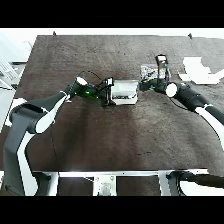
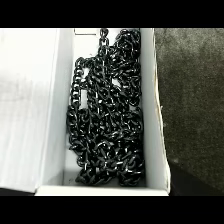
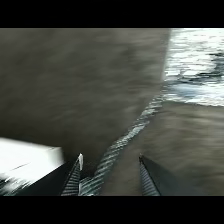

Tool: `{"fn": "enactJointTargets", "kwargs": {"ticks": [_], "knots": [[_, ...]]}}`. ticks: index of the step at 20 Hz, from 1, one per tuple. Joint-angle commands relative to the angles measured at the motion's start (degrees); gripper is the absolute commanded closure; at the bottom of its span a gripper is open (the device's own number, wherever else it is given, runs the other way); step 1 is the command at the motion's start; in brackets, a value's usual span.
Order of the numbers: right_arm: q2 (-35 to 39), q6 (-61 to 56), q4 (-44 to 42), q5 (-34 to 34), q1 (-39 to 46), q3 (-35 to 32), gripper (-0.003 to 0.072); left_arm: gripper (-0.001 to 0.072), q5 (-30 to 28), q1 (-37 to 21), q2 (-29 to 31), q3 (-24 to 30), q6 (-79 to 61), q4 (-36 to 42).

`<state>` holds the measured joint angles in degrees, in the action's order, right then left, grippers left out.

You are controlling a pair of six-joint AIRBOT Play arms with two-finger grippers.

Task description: Fold the box and place the chain.

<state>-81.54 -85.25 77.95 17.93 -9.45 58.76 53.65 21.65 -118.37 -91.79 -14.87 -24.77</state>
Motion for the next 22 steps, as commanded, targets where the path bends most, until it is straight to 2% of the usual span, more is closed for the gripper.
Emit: {"fn": "enactJointTargets", "kwargs": {"ticks": [1, 5, 9, 11, 15, 17, 19, 20, 22], "knots": [[-4.66, 0.00, -1.51, -0.72, 3.98, 3.65, 0.0247, 0.0296, 0.00, 0.00, 0.04, -0.04, 0.00, 0.00], [-15.47, 5.38, -3.69, 8.83, 5.42, 15.58, 0.0228, 0.0297, -0.02, 0.00, 0.04, -0.04, 0.00, 0.00], [-24.13, 21.57, -22.56, 18.80, 7.72, 26.34, 0.0229, 0.0296, -0.02, 0.00, 0.04, -0.04, 0.00, -0.02], [-26.73, 23.58, -25.88, 20.85, 8.31, 28.92, 0.0230, 0.0296, -0.02, 0.00, 0.04, -0.04, 0.00, 0.00], [-28.24, 26.34, -29.20, 21.29, 9.55, 29.31, 0.0233, 0.0297, 0.02, 0.00, 0.04, -0.04, 0.00, 0.00], [-28.28, 30.27, -30.77, 22.29, 9.75, 29.31, 0.0284, 0.0297, -0.02, -0.02, 0.04, -0.04, 0.00, 0.00], [-28.26, 32.74, -31.06, 22.56, 9.77, 29.31, 0.0379, 0.0297, -0.02, 0.00, 0.04, -0.04, 0.00, 0.00], [-28.26, 33.31, -31.04, 22.43, 9.66, 29.31, 0.0440, 0.0296, -0.02, -0.02, 0.04, -0.04, 0.00, 0.00], [-27.98, 34.14, -30.99, 21.66, 9.57, 29.33, 0.0616, 0.0296, -0.02, 0.00, 0.04, -0.04, 0.00, 0.00]]}}
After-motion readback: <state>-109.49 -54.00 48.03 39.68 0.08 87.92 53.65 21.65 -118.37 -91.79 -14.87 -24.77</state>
